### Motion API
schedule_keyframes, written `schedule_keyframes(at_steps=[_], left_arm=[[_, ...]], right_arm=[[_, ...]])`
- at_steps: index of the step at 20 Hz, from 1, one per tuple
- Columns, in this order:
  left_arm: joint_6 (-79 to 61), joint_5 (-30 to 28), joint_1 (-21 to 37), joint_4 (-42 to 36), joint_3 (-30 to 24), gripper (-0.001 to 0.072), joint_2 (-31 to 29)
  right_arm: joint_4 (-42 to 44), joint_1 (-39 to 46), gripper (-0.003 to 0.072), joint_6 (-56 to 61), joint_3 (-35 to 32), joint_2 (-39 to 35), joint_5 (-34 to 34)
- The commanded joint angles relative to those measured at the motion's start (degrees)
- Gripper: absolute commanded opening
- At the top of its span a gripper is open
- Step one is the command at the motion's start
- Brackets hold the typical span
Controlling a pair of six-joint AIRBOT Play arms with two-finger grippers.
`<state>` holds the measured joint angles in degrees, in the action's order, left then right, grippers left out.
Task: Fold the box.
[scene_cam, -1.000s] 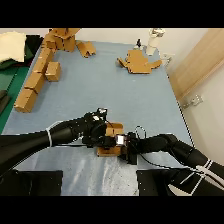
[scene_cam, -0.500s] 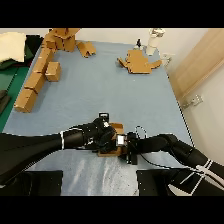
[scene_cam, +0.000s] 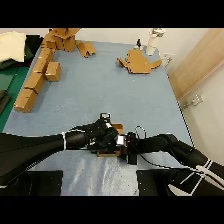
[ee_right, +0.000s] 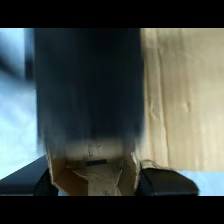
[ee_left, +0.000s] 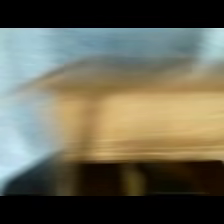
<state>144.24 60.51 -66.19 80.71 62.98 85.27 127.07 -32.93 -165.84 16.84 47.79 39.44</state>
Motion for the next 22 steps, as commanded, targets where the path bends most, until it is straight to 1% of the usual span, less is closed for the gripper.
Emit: schedule_keyframes(at_steps=[1,4,6,7,9,12,13,14,15,16,17,19,21,22], left_arm=[[-0.8,3.7,0.2,0.8,1.0,0.0596,-0.1],[-2.6,6.0,0.2,1.5,1.7,0.0596,-1.7],[-2.6,7.8,0.2,4.0,1.7,0.0596,-4.2],[-2.6,9.6,0.2,5.7,1.7,0.0596,-5.5],[-2.6,15.1,0.2,9.3,1.7,0.0594,-8.2],[-5.7,21.2,0.8,10.5,1.7,0.0565,-12.7],[-6.7,22.9,1.0,11.0,1.6,0.0441,-14.1],[-8.2,24.7,1.4,11.4,1.5,0.0288,-15.3],[-9.6,26.5,1.7,12.2,1.3,0.0108,-16.0],[-12.1,27.9,2.2,13.0,0.4,0.0014,-16.8],[-15.0,28.2,3.0,13.2,-1.2,0.0014,-17.6],[-20.6,25.9,6.0,11.7,-6.6,0.0013,-19.8],[-30.1,20.2,11.8,5.0,-13.4,0.0013,-22.4],[-38.9,16.5,15.4,-0.1,-16.5,0.0013,-23.7]], right_arm=[[-0.5,0.1,0.0508,0.4,0.0,0.0,0.2],[-0.5,0.1,0.0508,0.4,0.0,0.0,0.2],[-0.5,0.1,0.0508,0.4,0.0,0.0,0.2],[-0.5,0.1,0.0508,0.4,0.0,0.0,0.2],[-0.5,0.1,0.0508,0.4,0.0,0.0,0.2],[-0.5,0.1,0.0508,0.4,0.0,0.0,0.2],[-0.5,0.1,0.0508,0.4,0.0,0.0,0.2],[-0.5,0.1,0.0508,0.4,0.0,0.0,0.2],[-0.5,0.1,0.0508,0.4,0.0,0.0,0.2],[-0.5,0.1,0.0508,0.4,0.0,0.0,0.2],[-0.5,0.1,0.0508,0.4,0.0,0.0,0.2],[-0.6,0.1,0.0508,0.4,0.0,0.0,0.2],[-0.6,0.1,0.0508,0.4,0.0,0.0,0.2],[-0.6,0.1,0.0508,0.4,0.0,0.0,0.2]])
